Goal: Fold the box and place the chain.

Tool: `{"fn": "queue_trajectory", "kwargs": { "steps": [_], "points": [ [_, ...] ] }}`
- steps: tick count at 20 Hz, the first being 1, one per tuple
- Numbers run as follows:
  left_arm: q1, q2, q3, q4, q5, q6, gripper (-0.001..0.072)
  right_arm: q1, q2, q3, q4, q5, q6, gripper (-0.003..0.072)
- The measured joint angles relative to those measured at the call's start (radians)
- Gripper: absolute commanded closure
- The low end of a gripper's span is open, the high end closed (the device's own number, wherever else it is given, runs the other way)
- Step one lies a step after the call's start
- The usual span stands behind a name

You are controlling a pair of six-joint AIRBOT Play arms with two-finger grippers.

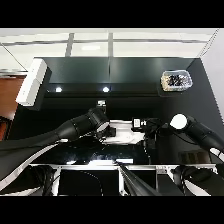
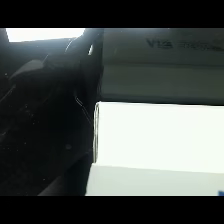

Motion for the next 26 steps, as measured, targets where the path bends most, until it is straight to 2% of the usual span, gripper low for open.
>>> {"fn": "queue_trajectory", "kwargs": {
  "steps": [2,4,8,9,17,18,19,21,22,23,24,25,26],
  "points": [
    [0.0,0.0,0.0,0.0,0.01,-0.001,0.0681,0.024,-0.01,-0.004,0.031,-0.014,-0.033,0.0242],
    [0.0,0.0,0.0,0.0,0.012,-0.002,0.0681,0.048,-0.015,-0.008,0.058,-0.038,-0.047,0.0524],
    [0.0,0.0,0.0,-0.002,0.016,-0.003,0.0682,0.076,-0.019,-0.01,0.095,-0.097,-0.019,0.0525],
    [0.0,0.0,0.0,-0.002,0.017,-0.003,0.0681,0.08,-0.02,-0.01,0.101,-0.106,-0.006,0.0558],
    [0.0,0.0,0.0,-0.004,0.018,-0.003,0.0681,0.126,-0.062,-0.01,0.2,-0.163,0.061,0.0553],
    [0.0,0.0,0.0,-0.004,0.019,-0.003,0.0681,0.129,-0.068,-0.01,0.206,-0.168,0.066,0.0517],
    [0.0,0.0,0.0,-0.004,0.019,-0.003,0.0681,0.131,-0.072,-0.01,0.21,-0.173,0.072,0.0336],
    [0.0,0.0,0.0,-0.005,0.019,-0.004,0.0681,0.132,-0.078,-0.01,0.213,-0.182,0.082,0.0574],
    [0.0,0.0,0.0,-0.005,0.019,-0.004,0.0682,0.133,-0.08,-0.01,0.214,-0.182,0.087,0.0434],
    [0.0,0.0,0.0,-0.005,0.019,-0.003,0.0681,0.134,-0.08,-0.01,0.216,-0.182,0.088,0.0387],
    [0.0,0.0,0.0,-0.005,0.019,-0.003,0.0681,0.134,-0.082,-0.01,0.218,-0.182,0.09,0.0627],
    [0.0,0.0,0.0,-0.005,0.019,-0.004,0.0681,0.134,-0.082,-0.01,0.217,-0.181,0.094,0.0667],
    [0.0,0.0,0.0,-0.005,0.021,-0.003,0.0681,0.132,-0.082,-0.01,0.214,-0.176,0.101,0.0667]
  ]
}}
